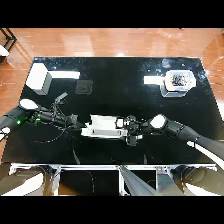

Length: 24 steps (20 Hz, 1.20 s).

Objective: Fold the box and place the chain.

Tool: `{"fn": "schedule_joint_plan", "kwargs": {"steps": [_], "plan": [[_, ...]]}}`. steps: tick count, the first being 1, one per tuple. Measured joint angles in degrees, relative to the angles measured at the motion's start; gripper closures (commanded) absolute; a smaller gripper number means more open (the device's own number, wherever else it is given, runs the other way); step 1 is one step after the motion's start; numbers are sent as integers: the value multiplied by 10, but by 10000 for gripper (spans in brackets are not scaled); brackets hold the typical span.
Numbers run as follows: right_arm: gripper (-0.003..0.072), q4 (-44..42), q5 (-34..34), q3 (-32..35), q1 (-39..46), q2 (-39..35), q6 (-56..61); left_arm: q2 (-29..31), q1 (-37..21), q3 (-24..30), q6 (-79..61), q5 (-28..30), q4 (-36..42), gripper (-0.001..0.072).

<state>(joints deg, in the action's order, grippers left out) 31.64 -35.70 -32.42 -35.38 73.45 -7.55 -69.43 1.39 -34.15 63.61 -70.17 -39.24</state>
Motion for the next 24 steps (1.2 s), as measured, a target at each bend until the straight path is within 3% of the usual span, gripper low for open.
{"fn": "schedule_joint_plan", "kwargs": {"steps": [8, 10, 15, 24], "plan": [[430, 0, 0, 0, 0, 0, 0, 1, 41, -6, -1, -9, 8, 160], [430, 0, 0, 0, 0, 0, 0, 2, 43, -9, 3, -9, 10, 223], [430, 0, 0, 0, 0, 0, 0, 2, 60, -25, 21, -7, 9, 223], [430, 0, 0, 0, 0, 0, 0, 11, 135, -35, 116, 70, -39, 222]]}}
